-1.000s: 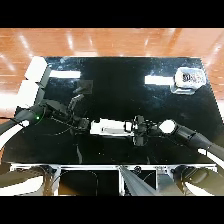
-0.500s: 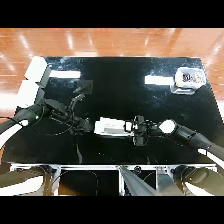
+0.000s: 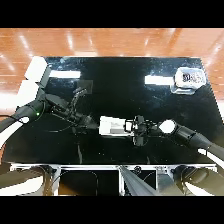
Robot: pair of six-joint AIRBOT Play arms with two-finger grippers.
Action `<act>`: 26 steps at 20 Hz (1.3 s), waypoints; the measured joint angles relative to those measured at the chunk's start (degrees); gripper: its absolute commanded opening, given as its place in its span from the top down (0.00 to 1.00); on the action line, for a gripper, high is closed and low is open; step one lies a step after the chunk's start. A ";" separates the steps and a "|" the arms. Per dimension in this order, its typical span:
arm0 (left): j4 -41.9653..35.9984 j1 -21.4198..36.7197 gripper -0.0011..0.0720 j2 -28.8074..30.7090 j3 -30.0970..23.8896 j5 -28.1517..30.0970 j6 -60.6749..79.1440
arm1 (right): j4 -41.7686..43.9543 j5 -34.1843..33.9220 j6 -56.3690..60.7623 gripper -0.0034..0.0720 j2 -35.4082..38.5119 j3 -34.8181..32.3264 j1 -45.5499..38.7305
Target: Fold the box and place the chain.
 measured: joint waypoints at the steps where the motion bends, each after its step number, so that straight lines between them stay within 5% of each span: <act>1: -0.04 -0.66 0.12 0.00 0.44 0.09 -0.04 | 0.00 0.00 -0.02 0.29 0.00 0.00 0.00; 26: 3.30 -5.22 0.12 0.44 2.54 -1.31 -11.17 | -0.02 0.00 0.02 0.29 0.00 0.00 0.00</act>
